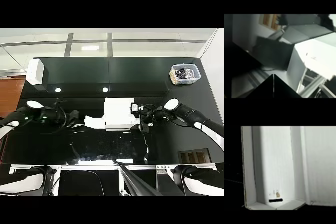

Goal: Fold the box and place the chain.

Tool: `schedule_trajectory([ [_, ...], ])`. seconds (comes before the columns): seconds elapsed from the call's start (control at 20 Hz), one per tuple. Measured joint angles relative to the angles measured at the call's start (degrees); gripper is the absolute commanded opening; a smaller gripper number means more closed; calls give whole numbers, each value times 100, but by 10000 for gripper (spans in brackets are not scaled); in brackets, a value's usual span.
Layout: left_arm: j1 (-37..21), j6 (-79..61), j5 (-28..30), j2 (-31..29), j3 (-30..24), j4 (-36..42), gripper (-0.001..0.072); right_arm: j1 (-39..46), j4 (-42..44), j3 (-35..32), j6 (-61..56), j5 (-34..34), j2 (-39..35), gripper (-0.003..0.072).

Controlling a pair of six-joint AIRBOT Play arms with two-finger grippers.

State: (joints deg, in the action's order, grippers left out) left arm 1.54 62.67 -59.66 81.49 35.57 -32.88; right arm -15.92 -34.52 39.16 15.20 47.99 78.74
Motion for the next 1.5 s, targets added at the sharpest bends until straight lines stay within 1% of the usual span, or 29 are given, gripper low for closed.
schedule_trajectory([
  [0.15,501,-260,79,299,175,343,21,0,0,0,2,0,0,228],
  [0.25,695,-640,-26,442,345,608,27,0,-2,0,2,0,0,228],
  [0.3,748,-857,-197,490,444,730,147,0,-2,0,2,0,0,228],
  [0.35,782,-1034,-326,518,551,841,437,0,-2,0,2,0,0,227],
  [0.4,807,-1169,-463,542,662,876,665,0,-2,0,2,0,0,227],
  [0.5,848,-1353,-693,577,898,835,670,0,-4,0,2,0,0,228],
  [0.7,931,-1429,-859,601,1244,723,664,0,-2,0,4,0,0,228],
  [0.75,984,-1427,-896,605,1303,717,594,0,-2,0,4,0,0,228],
  [0.8,1058,-1421,-896,605,1364,697,556,0,-2,0,4,0,0,228],
  [0.85,1141,-1349,-892,605,1419,673,556,0,-2,0,4,0,0,228],
  [0.9,1237,-1255,-887,605,1484,610,539,0,-2,0,4,0,0,228],
  [0.95,1335,-1139,-868,605,1565,507,474,0,-2,0,4,-2,0,227],
  [1.0,1432,-1021,-848,605,1648,352,456,0,-2,0,4,-2,0,228],
  [1.2,1825,-247,-684,608,2050,-367,446,0,-2,0,4,-9,0,228],
  [1.3,1987,225,-588,608,2236,-715,396,0,0,0,4,-15,0,227],
  [1.4,2124,675,-540,608,2363,-1012,396,0,-2,0,4,-24,0,228],
  [1.5,2249,1080,-446,610,2430,-1259,339,0,0,0,4,-26,0,228],
])
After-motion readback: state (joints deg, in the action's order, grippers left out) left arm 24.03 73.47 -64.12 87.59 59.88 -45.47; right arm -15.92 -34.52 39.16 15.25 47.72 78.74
